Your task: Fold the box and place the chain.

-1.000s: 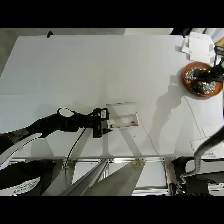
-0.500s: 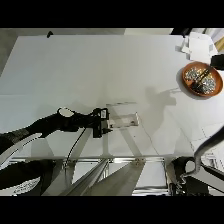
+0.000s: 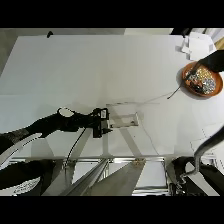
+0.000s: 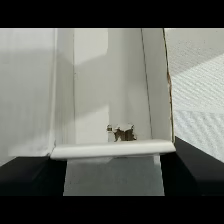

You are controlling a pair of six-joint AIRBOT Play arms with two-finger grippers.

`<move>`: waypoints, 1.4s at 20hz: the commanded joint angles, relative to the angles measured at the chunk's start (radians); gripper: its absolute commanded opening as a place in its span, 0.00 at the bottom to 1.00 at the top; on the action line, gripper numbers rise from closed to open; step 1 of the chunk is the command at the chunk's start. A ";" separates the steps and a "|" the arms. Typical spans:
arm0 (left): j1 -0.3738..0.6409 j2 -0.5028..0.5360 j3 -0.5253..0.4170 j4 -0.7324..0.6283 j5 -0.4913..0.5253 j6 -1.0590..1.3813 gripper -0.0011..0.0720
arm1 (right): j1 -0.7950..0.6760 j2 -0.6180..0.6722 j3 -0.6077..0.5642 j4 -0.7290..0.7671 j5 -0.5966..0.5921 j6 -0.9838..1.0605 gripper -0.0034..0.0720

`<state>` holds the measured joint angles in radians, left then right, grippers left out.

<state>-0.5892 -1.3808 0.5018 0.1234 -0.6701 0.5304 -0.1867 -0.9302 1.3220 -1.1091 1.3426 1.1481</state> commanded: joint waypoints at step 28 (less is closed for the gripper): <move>0.000 0.000 0.000 0.000 0.000 0.000 0.16 | 0.595 0.115 -0.181 0.148 -0.092 -0.021 0.06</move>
<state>-0.5892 -1.3808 0.5018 0.1234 -0.6701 0.5304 0.3931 -0.8146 1.1999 -0.9657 1.3197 1.1389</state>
